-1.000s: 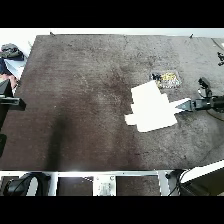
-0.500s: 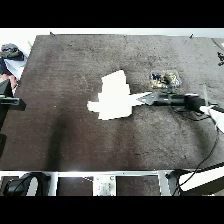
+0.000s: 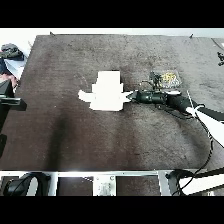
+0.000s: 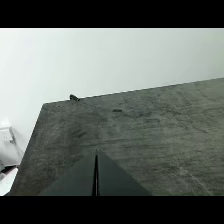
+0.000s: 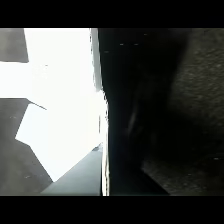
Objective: Fold the box and place the chain.
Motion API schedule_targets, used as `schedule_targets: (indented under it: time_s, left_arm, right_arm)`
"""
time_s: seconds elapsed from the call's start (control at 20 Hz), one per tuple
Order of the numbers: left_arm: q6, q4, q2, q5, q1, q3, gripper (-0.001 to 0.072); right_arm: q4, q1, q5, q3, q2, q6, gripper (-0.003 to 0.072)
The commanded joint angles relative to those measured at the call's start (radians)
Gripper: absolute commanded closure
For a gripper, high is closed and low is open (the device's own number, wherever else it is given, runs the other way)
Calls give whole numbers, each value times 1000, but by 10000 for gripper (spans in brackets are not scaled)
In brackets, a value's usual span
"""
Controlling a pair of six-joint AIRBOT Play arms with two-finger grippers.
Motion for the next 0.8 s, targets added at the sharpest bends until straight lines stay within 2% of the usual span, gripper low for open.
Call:
schedule_targets:
  time_s: [0.0,0.05,0.1,0.15,0.2,0.25,0.3,0.5,0.75]
  left_arm:
    - [0,0,1,-27,0,0,697]
    - [1,0,1,-27,0,0,696]
    - [2,0,1,-47,0,0,570]
    - [6,0,1,-82,0,0,149]
    - [6,0,0,-118,0,0,5]
    - [8,0,-8,-168,0,0,92]
    - [8,-1,-26,-219,0,1,122]
    - [8,-16,-208,-359,0,65,121]
    - [3,-14,-540,-508,0,256,121]
  right_arm:
    - [-41,11,-85,2,10,3,682]
    - [-51,14,-83,7,7,-6,682]
    - [-58,16,-84,8,8,-29,682]
    - [-59,17,-85,8,8,-38,682]
    - [-61,17,-85,8,8,-38,682]
    - [-63,21,-84,8,7,-39,682]
    - [-66,27,-87,8,7,-47,682]
    - [-65,56,-111,8,6,-72,682]
    - [-53,69,-123,8,7,-80,681]
